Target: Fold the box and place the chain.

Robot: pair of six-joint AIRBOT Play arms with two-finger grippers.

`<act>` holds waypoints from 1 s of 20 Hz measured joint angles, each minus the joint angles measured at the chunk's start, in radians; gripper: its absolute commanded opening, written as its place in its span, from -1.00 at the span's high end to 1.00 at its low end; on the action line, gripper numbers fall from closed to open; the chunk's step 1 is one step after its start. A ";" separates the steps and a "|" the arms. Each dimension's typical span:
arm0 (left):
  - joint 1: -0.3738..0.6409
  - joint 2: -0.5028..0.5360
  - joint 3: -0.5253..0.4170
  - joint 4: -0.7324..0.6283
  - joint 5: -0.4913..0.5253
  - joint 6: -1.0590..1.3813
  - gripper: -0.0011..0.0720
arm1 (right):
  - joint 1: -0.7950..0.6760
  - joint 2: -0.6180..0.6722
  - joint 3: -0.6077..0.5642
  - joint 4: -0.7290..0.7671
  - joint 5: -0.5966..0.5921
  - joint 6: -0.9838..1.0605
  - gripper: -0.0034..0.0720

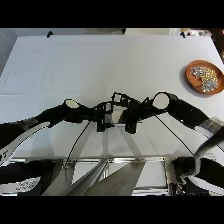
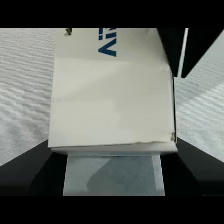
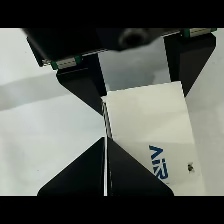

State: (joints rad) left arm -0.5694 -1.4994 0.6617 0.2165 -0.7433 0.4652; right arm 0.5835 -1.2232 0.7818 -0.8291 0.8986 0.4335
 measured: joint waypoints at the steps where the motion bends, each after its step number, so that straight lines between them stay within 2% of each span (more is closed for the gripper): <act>1: 0.000 0.000 0.000 0.000 -0.001 0.000 0.40 | 0.000 0.013 0.000 0.003 0.002 -0.002 0.86; 7: 0.000 0.000 0.000 0.000 -0.002 0.001 0.40 | 0.000 0.078 0.000 -0.025 -0.030 -0.031 0.86; 20: 0.000 0.000 0.000 0.002 -0.001 0.003 0.40 | 0.000 -0.044 -0.002 -0.050 -0.003 -0.037 0.86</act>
State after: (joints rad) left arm -0.5694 -1.4994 0.6617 0.2180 -0.7441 0.4683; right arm 0.5831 -1.2675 0.7799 -0.8787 0.8955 0.3962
